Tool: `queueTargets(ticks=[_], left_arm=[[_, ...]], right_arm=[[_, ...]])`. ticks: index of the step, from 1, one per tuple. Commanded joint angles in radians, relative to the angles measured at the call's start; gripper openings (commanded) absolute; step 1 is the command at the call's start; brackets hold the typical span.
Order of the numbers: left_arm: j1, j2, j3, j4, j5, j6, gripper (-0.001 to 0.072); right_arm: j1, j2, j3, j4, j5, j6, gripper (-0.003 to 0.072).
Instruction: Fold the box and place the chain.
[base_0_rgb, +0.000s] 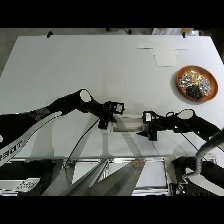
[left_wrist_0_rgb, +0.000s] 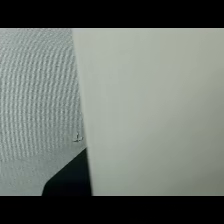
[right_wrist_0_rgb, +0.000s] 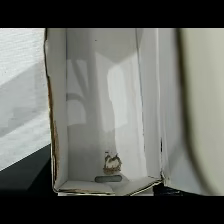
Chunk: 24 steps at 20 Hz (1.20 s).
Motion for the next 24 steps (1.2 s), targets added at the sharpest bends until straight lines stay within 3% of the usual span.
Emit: queueTargets(ticks=[1, 6, 9, 16, 17, 20, 24], left_arm=[[0.0, 0.0, 0.001, 0.0, 0.0, 0.0, 0.001], [0.0, 0.0, 0.001, 0.0, 0.0, 0.0, 0.001], [0.0, 0.0, 0.001, 0.0, 0.0, 0.0, 0.001], [0.0, 0.0, 0.001, 0.0, 0.0, 0.0, 0.001], [0.0, 0.0, 0.001, 0.0, 0.0, 0.0, 0.001], [0.0, 0.0, 0.001, 0.0, 0.0, 0.0, 0.001], [0.0, 0.0, 0.001, 0.0, 0.0, 0.0, 0.001]], right_arm=[[-0.005, -0.003, -0.001, -0.01, -0.003, 0.003, 0.0432], [-0.024, -0.003, -0.001, -0.061, 0.016, 0.01, 0.0443], [-0.024, -0.003, -0.001, -0.058, 0.016, 0.008, 0.0604], [-0.024, -0.003, -0.001, -0.057, 0.016, 0.007, 0.0607], [-0.024, -0.003, -0.001, -0.058, 0.015, 0.007, 0.0598], [-0.024, -0.003, -0.001, -0.058, 0.014, 0.008, 0.0411], [-0.024, -0.003, -0.001, -0.058, 0.014, 0.008, 0.0395]])
